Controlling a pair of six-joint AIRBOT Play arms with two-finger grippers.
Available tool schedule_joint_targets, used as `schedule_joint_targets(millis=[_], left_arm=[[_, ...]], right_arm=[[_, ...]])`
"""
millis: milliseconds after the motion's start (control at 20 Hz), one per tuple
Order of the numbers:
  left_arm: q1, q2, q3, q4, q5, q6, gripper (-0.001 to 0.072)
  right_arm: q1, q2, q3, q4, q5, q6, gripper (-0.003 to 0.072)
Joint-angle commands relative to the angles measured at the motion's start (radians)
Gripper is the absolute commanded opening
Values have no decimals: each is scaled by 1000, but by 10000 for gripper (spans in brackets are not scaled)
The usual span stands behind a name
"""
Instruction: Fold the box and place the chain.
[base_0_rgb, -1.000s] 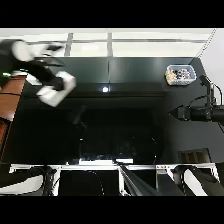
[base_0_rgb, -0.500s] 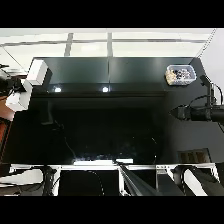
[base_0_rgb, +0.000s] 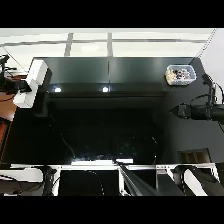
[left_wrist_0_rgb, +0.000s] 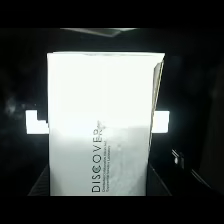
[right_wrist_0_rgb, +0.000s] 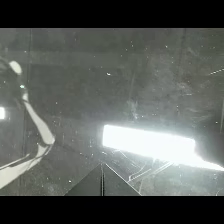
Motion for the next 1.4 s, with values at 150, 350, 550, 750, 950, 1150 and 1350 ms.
schedule_joint_targets(millis=[150, 350, 550, 750, 950, 1150, 1350], left_arm=[[0, -63, 0, -38, 80, 25, 403], [-19, -52, 90, -21, 40, 10, 710], [-51, -34, 369, -36, -185, -246, 695], [-146, 50, 381, -138, -370, -309, 24], [-367, 309, 12, -139, -139, -270, 24], [-569, 615, -539, -123, 238, -255, 24], [-594, 821, -817, -124, 399, -256, 25]], right_arm=[[0, 0, 0, 0, -5, 7, 15], [0, 0, 0, 1, 2, 6, 16], [26, 0, 0, 0, -18, 5, 15], [156, 0, 0, 0, -101, 5, 15], [372, 0, -31, -11, -383, -19, 16], [500, -7, -136, -145, -703, -54, 15], [494, -7, -160, -179, -692, -54, 16]])
